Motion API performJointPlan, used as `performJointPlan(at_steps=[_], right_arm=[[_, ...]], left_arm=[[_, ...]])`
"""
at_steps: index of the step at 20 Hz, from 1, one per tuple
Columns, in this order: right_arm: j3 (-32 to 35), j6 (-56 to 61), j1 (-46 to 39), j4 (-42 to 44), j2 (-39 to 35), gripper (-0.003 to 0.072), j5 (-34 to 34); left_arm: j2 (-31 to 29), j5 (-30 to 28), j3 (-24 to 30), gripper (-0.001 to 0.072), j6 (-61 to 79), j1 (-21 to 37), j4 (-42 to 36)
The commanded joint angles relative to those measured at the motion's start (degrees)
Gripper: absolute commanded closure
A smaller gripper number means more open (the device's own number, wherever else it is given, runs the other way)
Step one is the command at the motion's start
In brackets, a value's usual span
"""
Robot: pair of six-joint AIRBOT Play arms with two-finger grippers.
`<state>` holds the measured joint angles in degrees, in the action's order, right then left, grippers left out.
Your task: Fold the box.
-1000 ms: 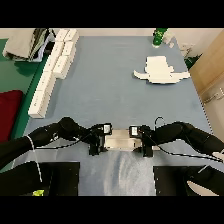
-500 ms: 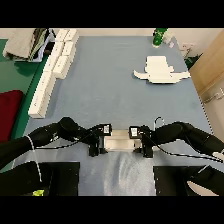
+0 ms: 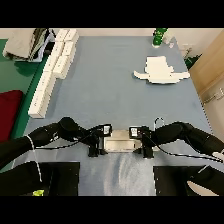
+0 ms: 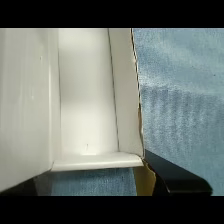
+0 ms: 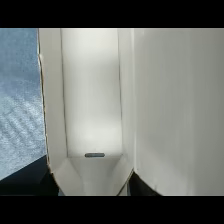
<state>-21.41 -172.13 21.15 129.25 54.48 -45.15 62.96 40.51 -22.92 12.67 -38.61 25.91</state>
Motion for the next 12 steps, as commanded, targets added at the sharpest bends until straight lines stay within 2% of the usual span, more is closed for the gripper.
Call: performJointPlan(at_steps=[1,3,12], right_arm=[[0.0,0.04,0.0,0.0,-0.04,0.0173,0.04],[0.0,0.04,0.0,0.0,-0.04,0.0172,0.04],[0.0,0.04,0.0,0.0,-0.04,0.0173,0.04]], left_arm=[[-0.13,-1.53,0.09,-0.0011,-0.22,0.02,0.07],[-0.85,-2.69,0.5,-0.0011,-0.17,0.02,0.13],[-1.95,-1.11,1.25,-0.0011,-0.02,0.0,-0.22]])
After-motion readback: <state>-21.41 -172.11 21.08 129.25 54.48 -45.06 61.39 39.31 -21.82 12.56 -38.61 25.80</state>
